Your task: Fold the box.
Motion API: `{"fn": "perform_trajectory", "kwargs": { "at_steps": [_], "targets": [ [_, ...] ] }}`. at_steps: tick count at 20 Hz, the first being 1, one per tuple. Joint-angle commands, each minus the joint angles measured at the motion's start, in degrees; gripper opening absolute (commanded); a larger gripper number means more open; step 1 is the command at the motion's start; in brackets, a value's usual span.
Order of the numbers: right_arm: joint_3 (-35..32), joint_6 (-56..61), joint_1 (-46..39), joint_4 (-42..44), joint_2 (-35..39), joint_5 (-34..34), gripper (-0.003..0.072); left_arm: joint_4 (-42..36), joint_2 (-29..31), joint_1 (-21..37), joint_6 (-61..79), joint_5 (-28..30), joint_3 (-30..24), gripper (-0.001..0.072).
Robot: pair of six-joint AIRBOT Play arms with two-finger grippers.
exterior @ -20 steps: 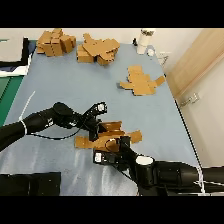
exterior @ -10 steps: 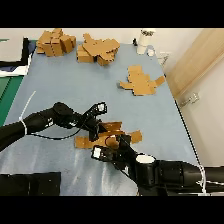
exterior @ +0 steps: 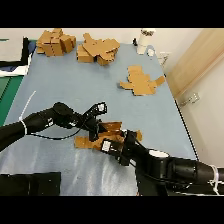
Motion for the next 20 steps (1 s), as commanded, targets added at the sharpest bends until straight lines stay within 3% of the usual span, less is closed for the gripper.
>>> {"fn": "perform_trajectory", "kwargs": {
  "at_steps": [1,11,20],
  "targets": [
    [-3.8,-4.7,-3.1,1.3,6.3,5.1,0.0714,0.0,0.0,0.0,0.0,0.0,0.0,0.0010],
    [-5.1,-20.5,-13.8,9.7,7.6,11.0,0.0714,0.0,0.0,0.0,0.0,0.0,0.0,0.0010],
    [-4.9,-63.7,-34.2,45.5,7.5,12.7,0.0714,0.0,0.0,0.0,0.0,0.0,0.0,0.0010]
  ]
}}
